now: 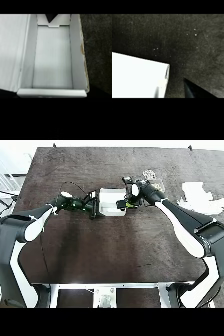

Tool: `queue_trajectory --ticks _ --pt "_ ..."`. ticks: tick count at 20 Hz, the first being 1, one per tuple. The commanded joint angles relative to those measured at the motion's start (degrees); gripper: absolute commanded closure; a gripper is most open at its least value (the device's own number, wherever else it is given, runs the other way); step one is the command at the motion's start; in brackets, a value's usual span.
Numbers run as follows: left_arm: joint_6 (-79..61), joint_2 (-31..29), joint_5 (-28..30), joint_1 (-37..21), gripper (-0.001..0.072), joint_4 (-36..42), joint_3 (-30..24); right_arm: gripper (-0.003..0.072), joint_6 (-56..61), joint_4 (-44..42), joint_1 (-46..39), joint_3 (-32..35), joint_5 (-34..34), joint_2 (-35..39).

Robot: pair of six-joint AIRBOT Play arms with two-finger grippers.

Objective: Fold the box and place the chain.

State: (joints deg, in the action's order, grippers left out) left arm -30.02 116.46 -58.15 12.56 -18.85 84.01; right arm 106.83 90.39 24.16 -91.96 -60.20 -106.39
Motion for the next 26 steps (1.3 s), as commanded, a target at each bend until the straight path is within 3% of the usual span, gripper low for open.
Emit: queue_trajectory --ticks 1,5,14,20,21,23,26 --pt "0.00 -0.04 0.04 -0.04 0.0086 -0.02 0.00 0.0214 0.76 2.86 1.07 -3.89 -4.87 -2.34" --pt "0.00 -0.04 0.07 -0.04 0.0086 0.00 0.00 0.0295 2.73 4.39 1.90 -8.72 -8.68 -4.87" --pt "0.00 -0.04 0.07 -0.04 0.0085 0.00 0.00 0.0424 8.09 5.51 2.08 -8.72 -10.08 -5.60" --pt "0.00 -0.04 0.07 -0.04 0.0085 0.00 0.00 0.0662 8.28 5.49 2.32 -8.72 -8.96 -6.40" --pt "0.00 -0.04 0.07 -0.04 0.0086 -0.02 0.00 0.0674 8.28 5.51 2.47 -8.72 -8.61 -6.40" --pt "0.00 -0.04 0.07 -0.04 0.0085 -0.02 0.00 0.0672 8.26 5.70 2.62 -8.72 -8.61 -6.40" --pt "0.00 -0.04 0.07 -0.04 0.0085 -0.02 0.00 0.0439 8.28 5.70 2.60 -8.72 -8.66 -6.25"
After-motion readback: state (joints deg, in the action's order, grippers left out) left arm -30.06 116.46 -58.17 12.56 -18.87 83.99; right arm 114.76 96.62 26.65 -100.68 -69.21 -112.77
